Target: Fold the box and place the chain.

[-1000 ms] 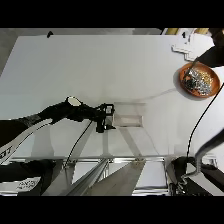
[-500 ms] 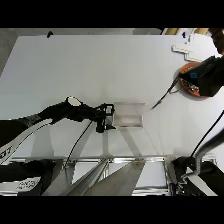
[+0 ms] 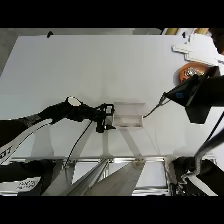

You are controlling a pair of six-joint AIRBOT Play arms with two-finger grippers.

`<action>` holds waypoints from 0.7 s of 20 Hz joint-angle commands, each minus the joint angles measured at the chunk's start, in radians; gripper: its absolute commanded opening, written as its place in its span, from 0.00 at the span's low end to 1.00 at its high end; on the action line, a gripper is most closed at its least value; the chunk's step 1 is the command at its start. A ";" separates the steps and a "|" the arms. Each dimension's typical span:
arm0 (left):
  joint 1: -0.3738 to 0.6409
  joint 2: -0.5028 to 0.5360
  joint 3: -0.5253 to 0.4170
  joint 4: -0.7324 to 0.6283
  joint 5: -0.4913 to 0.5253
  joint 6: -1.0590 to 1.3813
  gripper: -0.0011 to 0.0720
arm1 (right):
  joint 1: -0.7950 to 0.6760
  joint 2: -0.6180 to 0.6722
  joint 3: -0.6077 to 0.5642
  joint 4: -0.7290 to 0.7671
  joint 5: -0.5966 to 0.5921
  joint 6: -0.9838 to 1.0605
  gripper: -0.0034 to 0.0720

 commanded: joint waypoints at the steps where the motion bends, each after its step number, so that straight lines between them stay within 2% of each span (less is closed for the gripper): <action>1: 0.000 0.000 0.000 0.000 0.000 0.000 0.29 | 0.042 0.002 -0.100 0.002 -0.081 -0.011 0.07; 6: 0.000 0.000 0.000 0.000 0.000 0.000 0.29 | 0.114 0.002 -0.296 0.001 -0.232 -0.012 0.07; 9: 0.000 0.000 0.000 0.000 0.000 0.000 0.29 | 0.174 -0.005 -0.405 0.001 -0.365 -0.015 0.07; 14: 0.000 0.000 0.000 0.000 0.000 0.000 0.29 | 0.188 -0.079 -0.539 0.002 -0.527 -0.064 0.07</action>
